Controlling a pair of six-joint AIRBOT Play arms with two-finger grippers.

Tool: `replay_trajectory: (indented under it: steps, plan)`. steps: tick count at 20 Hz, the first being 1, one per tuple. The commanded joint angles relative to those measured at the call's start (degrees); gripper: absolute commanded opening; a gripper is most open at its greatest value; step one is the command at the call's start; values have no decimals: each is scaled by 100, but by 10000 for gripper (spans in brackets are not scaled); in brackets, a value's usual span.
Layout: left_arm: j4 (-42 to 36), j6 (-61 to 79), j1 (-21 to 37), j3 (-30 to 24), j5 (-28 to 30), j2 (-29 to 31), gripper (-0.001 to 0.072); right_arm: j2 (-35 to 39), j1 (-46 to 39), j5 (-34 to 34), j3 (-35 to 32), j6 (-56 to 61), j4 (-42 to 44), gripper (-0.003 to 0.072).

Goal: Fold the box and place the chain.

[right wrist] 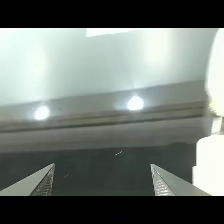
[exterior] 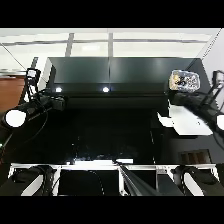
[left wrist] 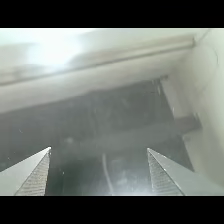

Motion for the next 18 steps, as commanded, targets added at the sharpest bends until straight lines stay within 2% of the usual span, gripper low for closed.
replay_trajectory:
  steps: [1,3,4,7,9,12,15,18]
  plan:
    - [-48,-13,7,0,240,-26,712,-367,-1174,920,879,1010,-1547,706]
    - [-50,-13,-4,0,236,-26,711,-807,-2243,1412,1628,1394,-2430,706]
    - [-50,-11,-4,0,236,-26,711,-1027,-2726,1550,1926,1451,-2599,706]
    - [-50,-13,-4,0,238,-28,711,-1775,-4063,1991,2586,1648,-2610,706]
    - [-50,-13,-4,0,236,-28,711,-2232,-4625,2452,2822,1766,-2592,706]
    - [-57,-13,-4,0,234,-28,711,-2920,-4955,3193,3123,1753,-2597,705]
    - [-66,-13,-4,0,197,-28,711,-3744,-4918,4072,3532,1687,-2640,705]
    - [-66,-13,-4,0,111,-28,710,-4282,-4830,4675,3753,1368,-2636,705]
